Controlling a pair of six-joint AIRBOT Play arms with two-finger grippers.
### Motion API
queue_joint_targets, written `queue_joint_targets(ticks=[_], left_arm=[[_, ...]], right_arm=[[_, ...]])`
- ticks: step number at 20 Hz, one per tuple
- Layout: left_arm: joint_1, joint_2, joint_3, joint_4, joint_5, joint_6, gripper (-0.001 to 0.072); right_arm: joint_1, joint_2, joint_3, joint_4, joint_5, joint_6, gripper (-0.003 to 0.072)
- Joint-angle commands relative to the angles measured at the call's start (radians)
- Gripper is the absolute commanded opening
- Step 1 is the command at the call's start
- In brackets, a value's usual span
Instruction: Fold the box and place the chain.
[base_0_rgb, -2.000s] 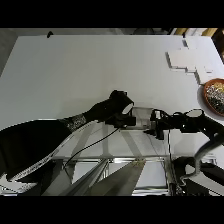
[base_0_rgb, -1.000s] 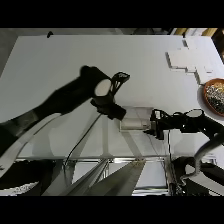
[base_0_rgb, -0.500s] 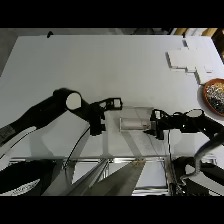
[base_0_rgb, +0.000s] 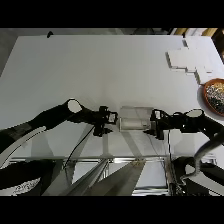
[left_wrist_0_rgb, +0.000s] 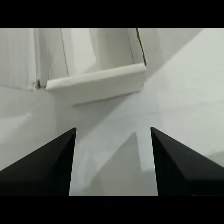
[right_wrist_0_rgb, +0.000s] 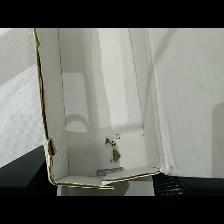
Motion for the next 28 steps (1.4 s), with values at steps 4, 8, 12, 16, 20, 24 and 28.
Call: queue_joint_targets(ticks=[4,8,12,16,20,24,28], left_arm=[[0.003,-0.053,-0.005,-0.098,-0.028,0.130,0.0701],[0.010,-0.054,-0.003,-0.116,-0.031,0.129,0.0702],[0.034,-0.094,0.056,-0.158,-0.124,0.120,0.0702],[0.030,-0.123,0.072,-0.198,-0.122,0.081,0.0704],[0.012,-0.145,0.072,-0.224,-0.122,0.081,0.0704],[0.001,-0.167,0.072,-0.273,-0.081,0.075,0.0703],[-0.006,-0.166,0.072,-0.309,-0.041,0.059,0.0702]], right_arm=[[-0.001,0.001,0.001,0.000,0.000,0.000,0.0410],[-0.001,0.001,0.001,0.000,0.000,0.000,0.0410],[-0.001,0.001,0.001,0.000,0.000,0.000,0.0410],[-0.001,0.001,0.001,0.000,0.000,0.000,0.0410],[-0.001,0.001,0.001,0.000,0.000,0.000,0.0410],[-0.001,0.001,0.001,0.000,0.000,0.000,0.0410],[-0.001,0.001,0.001,0.000,0.000,0.000,0.0410]])
